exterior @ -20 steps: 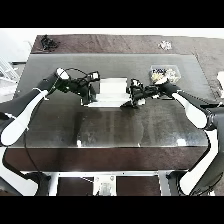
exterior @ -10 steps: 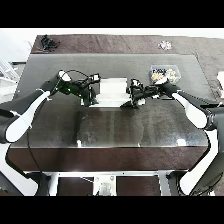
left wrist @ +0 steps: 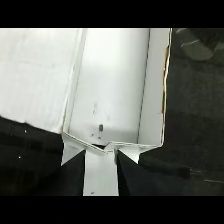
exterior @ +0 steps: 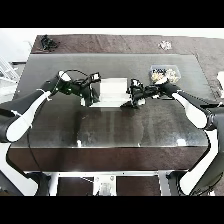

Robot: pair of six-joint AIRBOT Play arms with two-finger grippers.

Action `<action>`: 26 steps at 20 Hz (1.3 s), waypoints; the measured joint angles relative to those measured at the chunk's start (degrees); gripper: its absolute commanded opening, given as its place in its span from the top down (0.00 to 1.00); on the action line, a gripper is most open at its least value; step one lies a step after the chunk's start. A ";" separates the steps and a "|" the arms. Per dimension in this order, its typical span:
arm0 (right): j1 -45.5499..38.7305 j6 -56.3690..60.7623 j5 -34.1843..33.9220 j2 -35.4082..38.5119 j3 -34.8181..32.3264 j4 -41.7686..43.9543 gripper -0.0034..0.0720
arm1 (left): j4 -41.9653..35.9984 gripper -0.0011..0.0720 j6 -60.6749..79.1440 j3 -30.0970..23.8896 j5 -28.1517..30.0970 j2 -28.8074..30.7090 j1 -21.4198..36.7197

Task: Fold the box and place the chain.

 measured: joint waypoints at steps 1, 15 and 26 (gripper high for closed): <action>0.00 0.00 0.00 0.00 0.00 0.00 0.19 | -0.94 0.66 0.44 0.00 -0.04 -0.04 0.00; 0.00 -0.04 0.04 0.00 0.00 -0.04 0.19 | -8.07 0.62 7.23 0.02 0.17 -1.95 -2.73; 0.00 -0.04 0.11 0.00 0.00 -0.09 0.19 | -8.39 0.19 8.66 0.02 0.83 -2.03 -3.26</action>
